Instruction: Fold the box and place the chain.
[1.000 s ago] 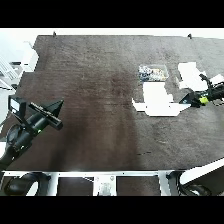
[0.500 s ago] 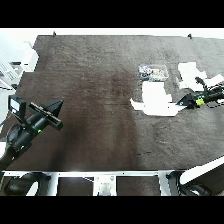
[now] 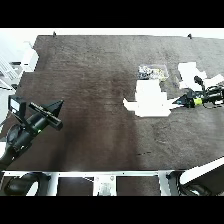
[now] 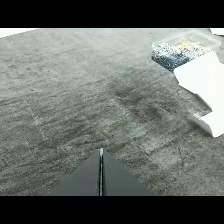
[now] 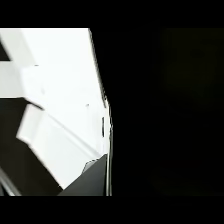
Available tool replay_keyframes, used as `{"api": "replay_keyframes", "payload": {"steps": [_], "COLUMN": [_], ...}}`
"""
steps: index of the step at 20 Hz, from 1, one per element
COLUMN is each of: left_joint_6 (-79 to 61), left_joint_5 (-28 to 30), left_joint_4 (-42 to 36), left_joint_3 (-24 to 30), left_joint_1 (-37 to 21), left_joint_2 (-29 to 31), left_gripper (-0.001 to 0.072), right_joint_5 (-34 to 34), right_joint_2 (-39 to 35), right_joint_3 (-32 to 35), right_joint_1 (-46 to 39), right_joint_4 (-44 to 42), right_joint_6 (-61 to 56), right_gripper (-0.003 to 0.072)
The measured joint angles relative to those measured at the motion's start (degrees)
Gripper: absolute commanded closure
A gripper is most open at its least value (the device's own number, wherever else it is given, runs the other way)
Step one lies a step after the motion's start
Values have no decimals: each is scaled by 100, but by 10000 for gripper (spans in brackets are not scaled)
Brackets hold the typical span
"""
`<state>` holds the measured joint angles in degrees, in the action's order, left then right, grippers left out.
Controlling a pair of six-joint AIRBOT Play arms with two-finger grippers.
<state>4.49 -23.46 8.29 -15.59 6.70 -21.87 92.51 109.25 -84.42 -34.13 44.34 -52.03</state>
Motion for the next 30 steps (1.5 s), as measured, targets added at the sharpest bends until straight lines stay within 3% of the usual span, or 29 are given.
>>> {"api": "replay_keyframes", "payload": {"steps": [5,11,17,23,30], "left_joint_6": [0,2,-2,-201,-247], "left_joint_5": [2,2,2,184,229], "left_joint_4": [0,0,2,2,4], "left_joint_3": [0,2,0,2,2], "left_joint_1": [-2,0,0,0,0], "left_joint_2": [0,0,0,0,0], "left_gripper": [689,688,689,688,688], "right_joint_5": [-682,-1753,-2887,-3340,-3405], "right_joint_2": [-568,-920,-977,-977,-933], "right_joint_3": [1202,2048,2168,2024,1377], "right_joint_1": [459,1945,3176,3508,3504], "right_joint_4": [-684,-1663,-2197,-2334,-1176], "right_joint_6": [151,455,457,328,-463], "right_gripper": [678,678,678,678,678]}}
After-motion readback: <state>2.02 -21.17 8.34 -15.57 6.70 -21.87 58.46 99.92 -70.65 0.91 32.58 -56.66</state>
